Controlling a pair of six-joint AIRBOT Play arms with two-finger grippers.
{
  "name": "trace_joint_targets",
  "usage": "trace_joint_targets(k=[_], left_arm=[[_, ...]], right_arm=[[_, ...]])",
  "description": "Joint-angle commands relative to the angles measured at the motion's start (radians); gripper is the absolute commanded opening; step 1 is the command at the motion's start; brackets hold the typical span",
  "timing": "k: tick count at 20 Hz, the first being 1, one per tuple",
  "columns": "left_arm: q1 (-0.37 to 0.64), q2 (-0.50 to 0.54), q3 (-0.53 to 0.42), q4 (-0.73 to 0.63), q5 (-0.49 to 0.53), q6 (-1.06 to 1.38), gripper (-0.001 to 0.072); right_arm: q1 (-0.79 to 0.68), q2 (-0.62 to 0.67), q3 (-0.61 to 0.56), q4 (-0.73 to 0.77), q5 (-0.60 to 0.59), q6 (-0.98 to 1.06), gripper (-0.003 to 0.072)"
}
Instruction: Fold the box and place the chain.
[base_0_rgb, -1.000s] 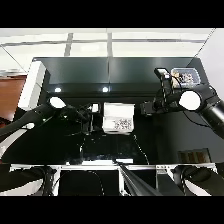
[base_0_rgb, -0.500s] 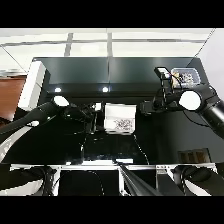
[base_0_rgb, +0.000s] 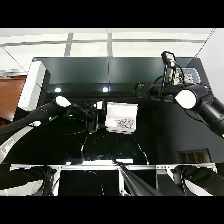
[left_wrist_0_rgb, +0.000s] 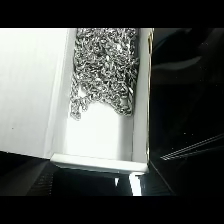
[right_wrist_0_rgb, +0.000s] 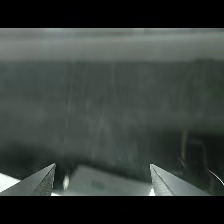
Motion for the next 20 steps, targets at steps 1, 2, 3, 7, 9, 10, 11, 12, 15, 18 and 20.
trace_joint_targets(k=[1, 2, 3, 7, 9, 10, 11, 12, 15, 18, 20], left_arm=[[-0.006, 0.000, 0.001, -0.002, 0.030, -0.052, 0.0407], [-0.007, 0.000, 0.001, -0.002, 0.043, -0.069, 0.0407], [-0.007, 0.000, 0.001, -0.002, 0.046, -0.074, 0.0408], [-0.007, 0.000, 0.001, -0.002, 0.046, -0.074, 0.0407], [-0.007, 0.000, 0.001, -0.002, 0.046, -0.073, 0.0407], [-0.007, 0.000, 0.001, -0.002, 0.045, -0.073, 0.0407], [-0.007, 0.000, 0.001, -0.002, 0.043, -0.073, 0.0408], [-0.007, 0.000, 0.001, -0.002, 0.043, -0.073, 0.0407], [-0.007, 0.000, 0.001, -0.002, 0.043, -0.073, 0.0407], [-0.007, 0.000, 0.001, -0.002, 0.043, -0.073, 0.0408], [-0.007, 0.000, 0.001, -0.002, 0.043, -0.073, 0.0407]], right_arm=[[-0.040, -0.060, 0.000, 0.032, -0.105, 0.022, 0.0720], [-0.060, -0.083, 0.000, 0.050, -0.103, 0.016, 0.0720], [-0.070, -0.103, 0.000, 0.057, -0.104, -0.012, 0.0720], [-0.037, -0.151, 0.000, 0.169, -0.038, -0.393, 0.0716], [-0.014, -0.148, 0.001, 0.187, 0.023, -0.547, 0.0716], [-0.005, -0.145, 0.005, 0.200, 0.058, -0.608, 0.0716], [0.002, -0.139, 0.015, 0.211, 0.101, -0.684, 0.0716], [0.008, -0.134, 0.032, 0.215, 0.149, -0.753, 0.0716], [0.013, -0.114, 0.091, 0.235, 0.277, -0.921, 0.0716], [0.013, -0.115, 0.079, 0.260, 0.344, -1.055, 0.0716], [0.014, -0.115, 0.060, 0.264, 0.390, -1.190, 0.0716]])
